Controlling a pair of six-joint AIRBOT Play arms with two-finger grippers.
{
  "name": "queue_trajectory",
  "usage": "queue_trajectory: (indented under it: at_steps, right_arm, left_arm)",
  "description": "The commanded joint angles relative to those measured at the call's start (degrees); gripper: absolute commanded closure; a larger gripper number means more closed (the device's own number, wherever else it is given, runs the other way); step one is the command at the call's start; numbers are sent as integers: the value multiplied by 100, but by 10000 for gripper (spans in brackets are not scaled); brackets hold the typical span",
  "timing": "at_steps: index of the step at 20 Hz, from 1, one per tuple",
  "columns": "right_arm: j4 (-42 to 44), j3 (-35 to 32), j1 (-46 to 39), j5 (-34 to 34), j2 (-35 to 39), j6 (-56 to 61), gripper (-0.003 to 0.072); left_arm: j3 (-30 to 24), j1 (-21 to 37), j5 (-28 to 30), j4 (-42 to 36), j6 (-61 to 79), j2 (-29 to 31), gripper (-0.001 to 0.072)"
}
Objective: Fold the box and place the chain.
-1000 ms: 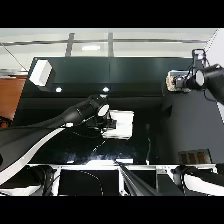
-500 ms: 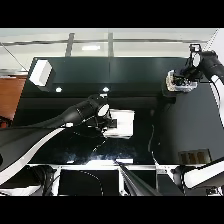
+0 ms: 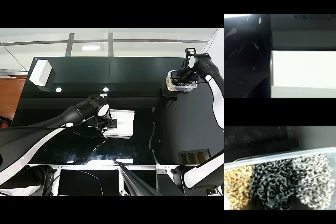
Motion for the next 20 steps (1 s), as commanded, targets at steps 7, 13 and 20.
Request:
queue_trajectory:
  at_steps: [7,13,20]
  right_arm:
    - [42,376,-48,678,426,-72,674]
    - [1119,372,-131,802,1725,-824,676]
    - [1340,372,-109,599,3641,-1569,679]
  left_arm:
    - [-2,0,-35,2,4,-4,681]
    - [-2,0,-15,0,2,-4,681]
    - [-2,0,7,2,4,-4,681]
